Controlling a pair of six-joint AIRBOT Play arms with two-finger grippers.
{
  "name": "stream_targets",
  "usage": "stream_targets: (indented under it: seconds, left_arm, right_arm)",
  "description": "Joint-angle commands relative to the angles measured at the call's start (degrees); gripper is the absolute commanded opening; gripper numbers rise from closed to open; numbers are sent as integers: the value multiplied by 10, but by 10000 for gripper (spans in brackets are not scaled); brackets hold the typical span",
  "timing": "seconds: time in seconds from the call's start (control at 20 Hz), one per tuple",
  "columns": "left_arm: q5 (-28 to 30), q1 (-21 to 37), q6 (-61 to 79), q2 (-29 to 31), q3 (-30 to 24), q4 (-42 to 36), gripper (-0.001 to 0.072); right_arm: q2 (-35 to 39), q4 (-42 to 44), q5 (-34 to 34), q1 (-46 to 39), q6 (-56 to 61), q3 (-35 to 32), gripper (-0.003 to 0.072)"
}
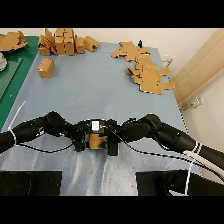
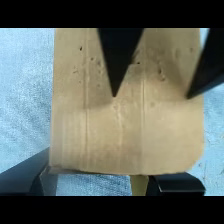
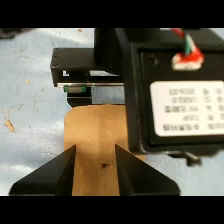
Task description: Fold the box.
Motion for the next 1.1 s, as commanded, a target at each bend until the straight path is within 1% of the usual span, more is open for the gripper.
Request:
stream_targets:
  seconds: [0.0, 0.15, 0.35, 0.45, 0.55, 0.65, 0.7, 0.75, 0.85, 1.0, 1.05]
  left_arm:
    - [0, 0, 0, 0, 0, 0, 527]
    - [0, 0, 0, 0, 0, 0, 527]
    - [0, 0, 0, 0, 0, 0, 528]
    - [0, 0, 0, 0, 0, 0, 528]
    - [0, 0, 0, 0, 0, 0, 527]
    - [0, 0, 0, 0, 0, 0, 528]
    - [0, 0, 0, 0, 0, 0, 527]
    - [0, 0, 0, 0, 0, 0, 527]
    - [0, 0, 0, 0, 0, 0, 527]
    - [0, 0, 0, 0, 0, 0, 527]
    - [0, 0, 0, 0, 0, 0, 527]
  right_arm:
    - [-12, -44, 23, 2, -9, 0, 384]
    - [-13, -67, 25, 2, -9, 0, 383]
    - [-12, -69, 21, 2, -9, 3, 384]
    - [-7, -47, 18, 8, -9, 3, 383]
    - [-9, -4, 15, 9, -8, 3, 384]
    - [-13, 7, 19, 9, -9, 3, 383]
    - [-14, -5, 18, 9, -9, 3, 383]
    - [-13, -35, 18, 15, -9, 3, 379]
    - [-12, -118, 20, 38, 2, 3, 375]
    - [-10, -217, 33, 78, 80, 2, 374]
    - [-9, -267, 36, 94, 118, 2, 350]
